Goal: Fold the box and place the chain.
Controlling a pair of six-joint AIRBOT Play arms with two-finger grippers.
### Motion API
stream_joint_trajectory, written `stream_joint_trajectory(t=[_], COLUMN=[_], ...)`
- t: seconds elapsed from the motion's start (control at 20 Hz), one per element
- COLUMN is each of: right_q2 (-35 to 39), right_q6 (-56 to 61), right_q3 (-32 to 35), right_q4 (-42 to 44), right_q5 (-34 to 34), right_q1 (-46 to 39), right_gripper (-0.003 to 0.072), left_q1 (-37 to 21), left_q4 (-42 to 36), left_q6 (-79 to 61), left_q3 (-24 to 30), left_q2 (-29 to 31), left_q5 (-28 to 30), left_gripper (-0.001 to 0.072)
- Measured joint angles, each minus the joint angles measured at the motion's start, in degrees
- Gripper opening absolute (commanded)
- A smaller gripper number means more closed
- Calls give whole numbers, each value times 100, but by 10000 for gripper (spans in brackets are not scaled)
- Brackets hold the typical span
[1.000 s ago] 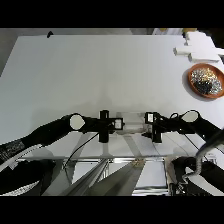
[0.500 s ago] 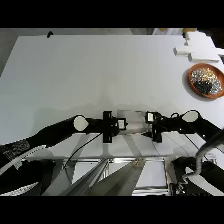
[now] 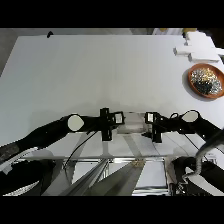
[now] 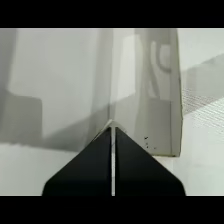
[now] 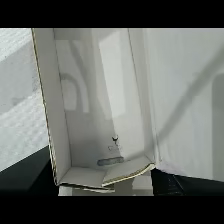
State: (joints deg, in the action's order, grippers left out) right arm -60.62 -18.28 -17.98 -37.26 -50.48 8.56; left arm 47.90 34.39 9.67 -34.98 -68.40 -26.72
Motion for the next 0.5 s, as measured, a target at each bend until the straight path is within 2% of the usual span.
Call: stream_joint_trajectory(t=[0.35, 0.5], right_q2=[0, 0], right_q6=[-4, -4], right_q3=[2, 2], right_q4=[-2, -2], right_q5=[9, 17], right_q1=[0, 0], right_gripper=[400, 400], left_q1=[-903, -1259], left_q4=[2625, 3515], left_q6=[4839, 6782], left_q3=[-2, 48], left_q2=[1204, 1405], left_q5=[-1257, -1845], left_gripper=[3, 3])
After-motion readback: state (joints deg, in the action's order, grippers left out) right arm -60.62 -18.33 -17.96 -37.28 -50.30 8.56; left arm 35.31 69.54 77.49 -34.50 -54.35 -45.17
